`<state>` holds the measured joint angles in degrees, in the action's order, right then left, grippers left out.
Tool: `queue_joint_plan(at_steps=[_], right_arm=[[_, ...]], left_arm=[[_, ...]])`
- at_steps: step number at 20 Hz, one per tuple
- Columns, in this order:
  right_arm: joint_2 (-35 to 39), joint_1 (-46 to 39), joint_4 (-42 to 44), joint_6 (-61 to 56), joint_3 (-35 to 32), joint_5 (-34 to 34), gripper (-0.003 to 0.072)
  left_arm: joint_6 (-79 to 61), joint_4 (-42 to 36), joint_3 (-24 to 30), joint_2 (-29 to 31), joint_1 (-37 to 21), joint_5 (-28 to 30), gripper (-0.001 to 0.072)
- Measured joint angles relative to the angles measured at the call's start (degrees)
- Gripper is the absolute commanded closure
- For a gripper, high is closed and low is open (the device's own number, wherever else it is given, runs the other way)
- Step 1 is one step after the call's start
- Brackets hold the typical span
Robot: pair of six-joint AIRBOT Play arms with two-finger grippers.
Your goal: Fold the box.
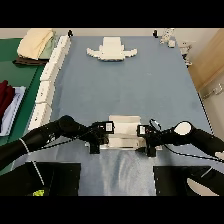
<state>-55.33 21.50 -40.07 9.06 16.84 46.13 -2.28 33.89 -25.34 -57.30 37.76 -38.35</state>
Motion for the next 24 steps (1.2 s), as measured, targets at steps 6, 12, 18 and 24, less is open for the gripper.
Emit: queue_joint_plan(at_steps=[6, 12, 18, 24], right_arm=[[0.00, 0.00, -0.02, 0.04, 0.00, 0.00, 0.0178], [0.00, 0.00, -0.02, 0.04, 0.00, 0.00, 0.0177], [0.00, 0.00, -0.02, 0.02, 0.00, 0.00, 0.0178], [0.00, 0.00, 0.00, 0.00, 0.00, 0.00, 0.0178]], left_arm=[[-2.29, -3.39, -0.79, -2.69, 1.29, 0.81, 0.0216], [-2.60, -4.13, -0.90, -3.43, 1.51, 0.83, 0.0218], [0.79, -2.36, -1.11, -3.21, 1.53, 0.50, 0.0695], [25.99, 13.55, -2.67, 1.57, -0.42, -3.63, 0.0695]])
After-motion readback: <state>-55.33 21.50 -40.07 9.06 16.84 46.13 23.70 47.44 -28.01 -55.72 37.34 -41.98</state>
